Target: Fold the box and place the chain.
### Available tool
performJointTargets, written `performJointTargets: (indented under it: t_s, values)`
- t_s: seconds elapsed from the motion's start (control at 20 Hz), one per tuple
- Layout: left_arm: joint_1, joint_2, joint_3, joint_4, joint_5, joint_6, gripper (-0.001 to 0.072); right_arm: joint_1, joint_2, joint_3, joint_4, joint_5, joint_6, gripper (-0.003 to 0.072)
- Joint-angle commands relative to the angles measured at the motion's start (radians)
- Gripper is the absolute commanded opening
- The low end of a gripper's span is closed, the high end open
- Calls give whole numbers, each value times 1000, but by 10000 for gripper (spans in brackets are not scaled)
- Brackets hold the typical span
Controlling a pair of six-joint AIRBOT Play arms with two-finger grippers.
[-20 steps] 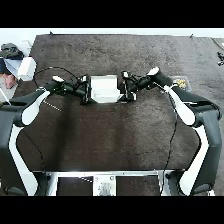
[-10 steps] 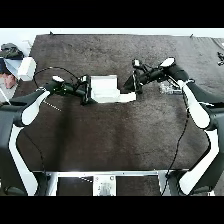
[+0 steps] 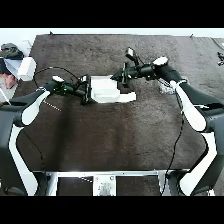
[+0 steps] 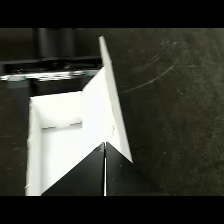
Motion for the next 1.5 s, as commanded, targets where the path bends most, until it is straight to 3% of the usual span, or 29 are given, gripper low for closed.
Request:
performJointTargets:
  t_s: [0.0, 0.85, 1.15, 1.3, 1.35, 1.45]
  values:
    - [1, 0, 0, 0, 0, 1, 357, 21, -24, 1, -28, -107, 2, -3]
    - [1, 0, 0, 0, 0, 1, 356, 20, -103, 0, -164, -159, 23, -3]
    - [1, 0, 0, 0, 0, 1, 356, 16, 45, 0, -187, -97, 25, -2]
    - [1, 0, 0, 0, 0, 1, 356, 17, 141, 0, -424, -21, 114, 6]
    - [1, 0, 0, 0, 0, 1, 357, 16, 154, 0, -511, -3, 152, 95]
    - [1, 0, 0, 0, 0, 1, 356, 16, 154, -6, -630, 28, 189, 405]
